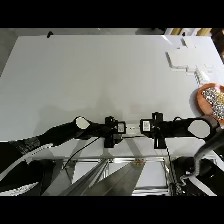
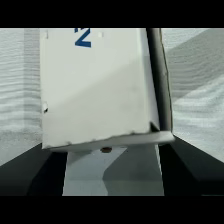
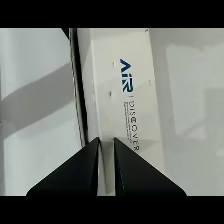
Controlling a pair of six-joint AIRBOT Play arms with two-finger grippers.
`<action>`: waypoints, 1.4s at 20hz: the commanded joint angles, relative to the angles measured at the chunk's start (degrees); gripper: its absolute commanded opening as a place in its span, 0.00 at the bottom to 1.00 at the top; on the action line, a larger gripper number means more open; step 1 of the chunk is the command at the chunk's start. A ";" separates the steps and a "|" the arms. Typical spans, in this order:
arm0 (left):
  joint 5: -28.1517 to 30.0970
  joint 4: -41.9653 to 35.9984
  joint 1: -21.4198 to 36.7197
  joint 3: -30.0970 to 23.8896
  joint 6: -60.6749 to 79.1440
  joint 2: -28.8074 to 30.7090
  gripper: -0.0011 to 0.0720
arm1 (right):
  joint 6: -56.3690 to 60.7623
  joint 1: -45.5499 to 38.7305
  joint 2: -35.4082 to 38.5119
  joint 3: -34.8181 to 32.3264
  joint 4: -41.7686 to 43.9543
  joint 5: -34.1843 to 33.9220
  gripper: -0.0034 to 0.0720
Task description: Fold the box and place the chain.
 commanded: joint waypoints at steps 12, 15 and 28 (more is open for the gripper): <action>-0.31 0.11 -0.04 0.00 0.11 0.04 0.30 | 0.13 0.02 3.02 -0.55 8.76 4.61 0.54; -0.31 0.11 -0.04 0.00 0.11 0.04 0.30 | 0.15 0.02 3.50 -0.55 11.82 4.13 0.46; -0.31 0.11 -0.04 0.00 0.11 0.04 0.30 | 0.13 0.02 -5.01 -1.01 4.83 5.14 0.07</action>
